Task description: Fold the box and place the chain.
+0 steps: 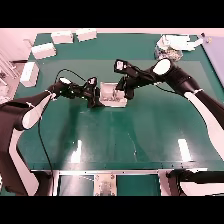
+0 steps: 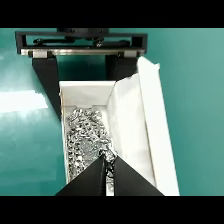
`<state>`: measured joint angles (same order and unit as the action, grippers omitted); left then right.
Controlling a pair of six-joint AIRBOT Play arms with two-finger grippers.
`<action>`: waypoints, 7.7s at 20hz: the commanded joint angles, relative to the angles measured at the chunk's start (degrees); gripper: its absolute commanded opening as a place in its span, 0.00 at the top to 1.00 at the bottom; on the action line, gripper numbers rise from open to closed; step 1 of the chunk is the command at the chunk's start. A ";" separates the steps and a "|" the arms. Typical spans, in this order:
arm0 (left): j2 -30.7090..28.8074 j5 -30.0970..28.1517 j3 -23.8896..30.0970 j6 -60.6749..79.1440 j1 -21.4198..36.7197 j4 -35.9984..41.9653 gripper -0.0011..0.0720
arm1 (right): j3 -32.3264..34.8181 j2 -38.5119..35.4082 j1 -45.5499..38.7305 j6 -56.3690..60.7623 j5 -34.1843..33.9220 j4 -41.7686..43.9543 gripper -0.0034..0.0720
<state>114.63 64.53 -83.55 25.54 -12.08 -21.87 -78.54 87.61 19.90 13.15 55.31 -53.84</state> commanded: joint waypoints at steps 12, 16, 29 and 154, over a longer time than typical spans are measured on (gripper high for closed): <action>-0.04 -0.02 0.00 0.00 0.04 0.00 0.50 | -3.61 -2.38 -1.09 -3.17 -1.09 3.54 0.53; -0.04 -0.02 0.00 0.00 0.04 0.00 0.50 | -4.72 -1.99 -3.63 -3.30 -5.42 3.52 0.53; -0.04 -0.02 0.00 0.00 0.04 0.00 0.50 | -4.83 7.76 -6.78 -12.79 -4.00 17.03 0.57; -0.04 -0.02 0.00 0.00 0.04 0.00 0.50 | -3.89 11.93 -5.66 -10.60 13.55 15.10 0.76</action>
<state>114.63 65.01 -83.53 25.71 -12.10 -22.00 -82.43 99.59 14.24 2.44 68.14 -38.11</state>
